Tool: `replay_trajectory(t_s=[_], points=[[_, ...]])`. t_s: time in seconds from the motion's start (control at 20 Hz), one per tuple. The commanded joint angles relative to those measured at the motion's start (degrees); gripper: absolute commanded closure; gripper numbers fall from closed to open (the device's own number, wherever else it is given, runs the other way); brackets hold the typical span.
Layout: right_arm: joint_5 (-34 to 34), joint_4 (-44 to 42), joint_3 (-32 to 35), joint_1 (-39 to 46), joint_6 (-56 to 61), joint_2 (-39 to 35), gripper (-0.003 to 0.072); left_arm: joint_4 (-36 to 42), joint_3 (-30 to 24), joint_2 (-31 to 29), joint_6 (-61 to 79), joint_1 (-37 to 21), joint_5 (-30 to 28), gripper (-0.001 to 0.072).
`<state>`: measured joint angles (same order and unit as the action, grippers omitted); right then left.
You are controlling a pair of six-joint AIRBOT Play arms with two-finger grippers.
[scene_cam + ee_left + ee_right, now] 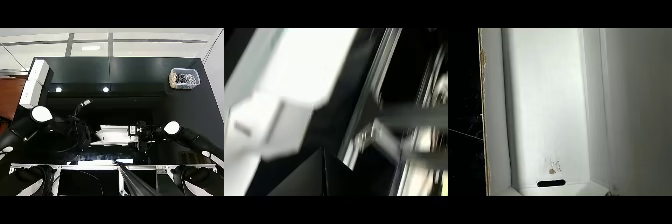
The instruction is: Fold the box and place the chain.
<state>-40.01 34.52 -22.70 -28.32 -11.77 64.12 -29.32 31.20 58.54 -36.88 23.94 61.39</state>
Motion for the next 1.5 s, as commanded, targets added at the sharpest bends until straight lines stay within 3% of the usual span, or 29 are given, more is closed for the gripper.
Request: replay_trajectory(t_s=[0.0, 0.25, 0.55, 0.75, 0.9, 1.05, 1.2, 1.25, 1.35, 1.45], points=[[0.0, 0.0, 0.0, 0.0, 0.0, 0.0, 0.0161, 21.8, -5.3, 1.5, 10.4, 0.4, -17.3, 0.0680], [0.0, 0.0, 0.0, 0.0, 0.0, 0.0, 0.0160, 23.8, -5.3, 7.1, 14.7, 2.0, -24.7, 0.0680], [0.0, 0.0, 0.0, 0.0, 0.0, 0.0, 0.0161, 19.1, -5.3, 10.6, 15.7, 4.7, -25.3, 0.0681], [0.0, 0.0, 0.0, 0.0, 0.0, 0.0, 0.0160, 15.8, -3.4, 8.9, 15.6, 3.7, -25.3, 0.0681], [0.0, 0.0, 0.0, 0.0, 0.0, 0.0, 0.0161, 9.7, -2.8, 3.1, 13.6, -0.7, -24.3, 0.0681], [0.0, 0.0, 0.0, 0.0, 0.0, 0.0, 0.0160, -4.0, -2.8, -4.6, 6.8, -8.3, -17.1, 0.0679], [0.0, 0.0, 0.0, 0.0, 0.0, 0.0, 0.0160, -9.9, -2.9, -7.7, 13.6, -13.8, -1.4, 0.0675], [0.0, 0.0, 0.0, 0.0, 0.0, 0.0, 0.0161, -12.7, -2.9, -7.6, 18.4, -13.9, 1.9, 0.0629], [0.0, 0.0, 0.0, 0.0, 0.0, 0.0, 0.0161, -15.9, -3.1, -7.3, 20.9, -13.6, 0.7, 0.0017], [0.0, 0.0, 0.0, 0.0, 0.0, 0.0, 0.0161, -15.6, -3.3, -6.6, 22.1, -13.4, -3.1, 0.0011]])
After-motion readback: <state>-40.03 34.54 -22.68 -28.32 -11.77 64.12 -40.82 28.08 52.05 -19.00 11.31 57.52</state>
